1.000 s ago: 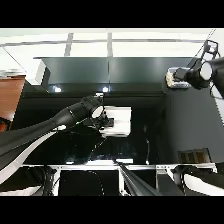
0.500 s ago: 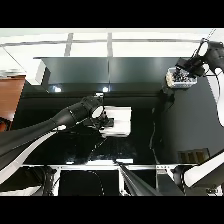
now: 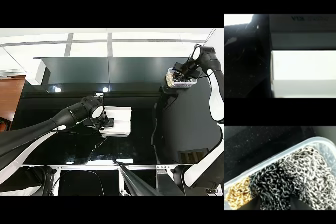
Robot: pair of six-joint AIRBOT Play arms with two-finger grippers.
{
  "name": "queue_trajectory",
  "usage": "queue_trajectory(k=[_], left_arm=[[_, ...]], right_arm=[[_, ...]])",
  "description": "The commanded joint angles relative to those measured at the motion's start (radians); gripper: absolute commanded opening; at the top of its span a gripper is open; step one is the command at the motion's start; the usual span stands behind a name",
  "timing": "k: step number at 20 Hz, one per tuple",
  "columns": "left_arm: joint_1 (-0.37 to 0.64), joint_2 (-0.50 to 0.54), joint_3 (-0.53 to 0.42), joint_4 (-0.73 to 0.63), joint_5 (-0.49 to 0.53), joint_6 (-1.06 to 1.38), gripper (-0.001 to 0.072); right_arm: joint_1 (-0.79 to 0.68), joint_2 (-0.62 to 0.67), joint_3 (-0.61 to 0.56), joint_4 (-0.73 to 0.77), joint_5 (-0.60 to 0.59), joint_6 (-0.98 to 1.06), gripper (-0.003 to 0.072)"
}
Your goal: Fold the box and place the chain.
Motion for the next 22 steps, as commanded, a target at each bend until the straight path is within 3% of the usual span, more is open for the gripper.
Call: queue_trajectory(k=[1,2,3,4,9,17,22], left_arm=[[0.001,0.001,0.0,-0.007,-0.007,0.0,0.0027],[0.001,0.001,0.0,-0.007,-0.006,0.0,0.0027],[0.001,0.001,0.0,-0.007,-0.004,0.0,0.0027],[0.001,0.001,0.0,-0.007,-0.001,0.0,0.0027],[0.001,0.001,0.0,-0.007,-0.009,0.0,0.0027],[0.001,0.001,0.0,-0.007,-0.005,0.0,0.0027],[0.001,0.001,0.0,-0.007,0.0,0.0,0.0027]], right_arm=[[0.002,-0.004,0.002,0.004,0.017,-0.016,0.0114],[0.003,0.003,0.002,0.005,0.044,-0.025,0.0055],[0.003,0.018,0.002,0.003,0.077,-0.043,0.0057],[0.006,0.039,0.002,0.003,0.103,-0.074,0.0008],[0.019,0.256,0.002,0.003,0.155,-0.266,0.0015],[0.021,0.696,0.002,0.06,0.161,-0.33,0.0015],[0.021,0.879,0.002,0.309,0.196,-0.401,0.0016]])
